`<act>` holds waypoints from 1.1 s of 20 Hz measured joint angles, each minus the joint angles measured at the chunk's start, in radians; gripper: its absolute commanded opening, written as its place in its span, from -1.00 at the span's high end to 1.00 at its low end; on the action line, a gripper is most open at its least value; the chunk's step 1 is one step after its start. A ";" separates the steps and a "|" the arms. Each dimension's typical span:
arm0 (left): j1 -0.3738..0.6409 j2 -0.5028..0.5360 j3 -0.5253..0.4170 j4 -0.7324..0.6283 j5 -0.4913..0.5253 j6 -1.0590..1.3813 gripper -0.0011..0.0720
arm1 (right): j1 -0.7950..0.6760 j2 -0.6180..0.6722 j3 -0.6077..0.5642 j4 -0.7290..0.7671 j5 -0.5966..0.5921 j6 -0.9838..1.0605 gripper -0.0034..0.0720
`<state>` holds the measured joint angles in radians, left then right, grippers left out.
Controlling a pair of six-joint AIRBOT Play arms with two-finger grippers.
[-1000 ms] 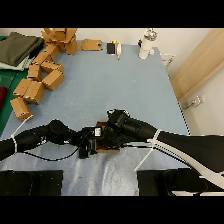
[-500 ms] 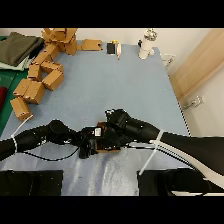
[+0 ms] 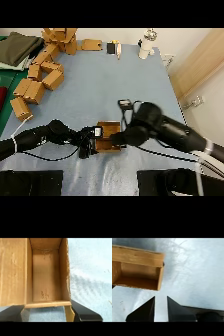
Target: Fold the box.
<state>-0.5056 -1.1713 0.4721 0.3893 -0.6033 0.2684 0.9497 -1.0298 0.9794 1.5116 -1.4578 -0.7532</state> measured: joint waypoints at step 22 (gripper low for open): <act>0.000 0.000 0.000 0.000 0.000 0.000 -0.30 | -0.701 -0.415 -0.121 1.207 0.078 -1.622 0.91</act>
<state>-0.5056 -1.1713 0.4721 0.3889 -0.6037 0.2684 0.2485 -1.4452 0.8589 2.7182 -1.3796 -2.3749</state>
